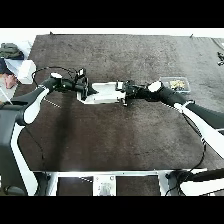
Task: Fold the box and place the chain.
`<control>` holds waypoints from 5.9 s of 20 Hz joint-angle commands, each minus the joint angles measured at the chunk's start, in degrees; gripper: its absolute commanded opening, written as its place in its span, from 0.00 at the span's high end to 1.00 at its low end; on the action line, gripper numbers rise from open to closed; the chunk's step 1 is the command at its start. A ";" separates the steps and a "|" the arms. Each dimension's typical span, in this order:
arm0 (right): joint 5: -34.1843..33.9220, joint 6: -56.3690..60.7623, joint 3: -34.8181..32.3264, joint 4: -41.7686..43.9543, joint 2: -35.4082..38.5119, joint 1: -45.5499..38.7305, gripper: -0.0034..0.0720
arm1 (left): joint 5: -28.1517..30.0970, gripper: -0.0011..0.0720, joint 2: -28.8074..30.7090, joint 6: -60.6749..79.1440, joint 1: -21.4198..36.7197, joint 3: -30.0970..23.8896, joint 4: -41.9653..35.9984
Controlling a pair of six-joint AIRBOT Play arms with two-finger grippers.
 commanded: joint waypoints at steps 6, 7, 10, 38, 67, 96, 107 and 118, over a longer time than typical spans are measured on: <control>2.19 0.04 2.99 -1.77 -1.44 -1.79 0.22 | -0.02 0.97 0.00 0.02 0.00 -0.02 -0.17; 2.23 0.09 3.87 -1.75 -1.88 -1.86 0.22 | -0.02 0.97 0.00 0.02 0.00 -0.02 -0.17; 5.57 1.22 6.60 -2.05 -3.78 -2.36 0.22 | -0.02 0.97 0.00 0.02 0.00 -0.02 -0.17; 35.91 8.70 31.65 -0.61 -25.88 -5.75 0.22 | -0.02 0.97 0.00 0.02 0.00 0.00 -0.37; 34.93 6.91 31.80 -0.20 -27.78 -5.95 0.22 | -0.02 0.97 0.00 0.02 0.00 0.02 -0.55; 34.29 6.95 31.74 -0.17 -27.78 -6.05 0.53 | -0.02 0.97 0.00 0.02 0.00 0.02 -0.57; 34.27 6.95 31.74 -0.17 -27.78 -6.05 0.53 | -2.99 0.95 0.00 -0.15 0.00 0.02 -0.59; 34.29 6.95 31.74 -0.17 -27.78 -6.05 0.53 | -5.55 0.48 4.50 -4.17 4.26 0.44 -0.50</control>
